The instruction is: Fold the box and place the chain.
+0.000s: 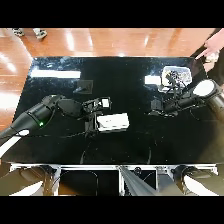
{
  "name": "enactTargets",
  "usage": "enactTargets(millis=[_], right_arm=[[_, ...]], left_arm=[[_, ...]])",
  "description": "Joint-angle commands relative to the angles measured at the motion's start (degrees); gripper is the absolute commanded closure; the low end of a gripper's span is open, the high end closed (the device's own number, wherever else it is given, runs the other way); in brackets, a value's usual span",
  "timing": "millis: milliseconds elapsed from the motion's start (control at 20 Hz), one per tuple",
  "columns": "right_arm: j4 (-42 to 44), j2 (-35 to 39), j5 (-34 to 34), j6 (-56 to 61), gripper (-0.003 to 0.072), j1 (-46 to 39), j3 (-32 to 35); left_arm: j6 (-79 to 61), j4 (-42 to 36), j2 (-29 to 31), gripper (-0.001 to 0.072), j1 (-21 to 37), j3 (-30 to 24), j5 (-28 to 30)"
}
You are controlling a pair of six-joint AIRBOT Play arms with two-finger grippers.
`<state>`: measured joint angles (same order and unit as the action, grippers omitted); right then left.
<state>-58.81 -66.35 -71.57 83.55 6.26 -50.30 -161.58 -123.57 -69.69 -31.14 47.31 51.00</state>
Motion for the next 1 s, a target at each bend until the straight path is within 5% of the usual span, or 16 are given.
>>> enactTargets(millis=[0,950], right_arm=[[0.0,0.0,0.0,0.0,0.0653,0.0,0.0],[0.0,0.0,0.0,0.0,0.0653,0.0,0.0]], left_arm=[[0.0,0.1,-0.1,0.0095,0.0,0.0,-0.8],[0.0,0.3,-0.2,0.0096,-1.0,-1.5,-1.7]])
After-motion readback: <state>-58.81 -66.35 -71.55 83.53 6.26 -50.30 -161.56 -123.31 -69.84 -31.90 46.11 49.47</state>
